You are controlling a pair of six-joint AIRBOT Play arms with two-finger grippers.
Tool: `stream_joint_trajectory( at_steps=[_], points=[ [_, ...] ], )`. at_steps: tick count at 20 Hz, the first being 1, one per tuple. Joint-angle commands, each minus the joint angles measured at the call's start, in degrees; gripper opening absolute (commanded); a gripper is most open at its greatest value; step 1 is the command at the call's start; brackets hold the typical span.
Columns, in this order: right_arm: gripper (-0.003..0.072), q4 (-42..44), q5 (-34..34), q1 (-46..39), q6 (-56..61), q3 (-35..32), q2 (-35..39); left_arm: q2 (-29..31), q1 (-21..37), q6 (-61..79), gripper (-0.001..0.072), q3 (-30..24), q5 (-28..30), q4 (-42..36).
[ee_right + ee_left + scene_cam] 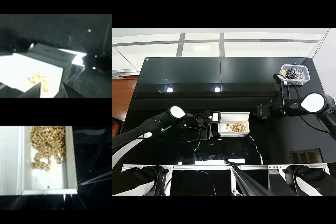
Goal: Fold the box and place the chain.
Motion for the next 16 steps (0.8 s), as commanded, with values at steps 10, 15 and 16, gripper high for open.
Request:
stream_joint_trajectory(
  at_steps=[10, 15, 16],
  points=[
    [0.0576, 20.2, -8.5, -1.0, -38.0, 1.6, -8.7, 0.0, 0.0, -0.1, 0.0275, 0.0, 0.3, -0.1],
    [0.072, 17.4, -3.8, -0.3, -52.4, 2.0, -9.6, 0.0, 0.0, -0.1, 0.0275, 0.0, 0.3, -0.1],
    [0.072, 16.9, -0.5, 0.3, -58.9, 2.0, -9.6, 0.0, 0.0, -0.2, 0.0275, 0.0, 0.3, 0.0]
  ],
)
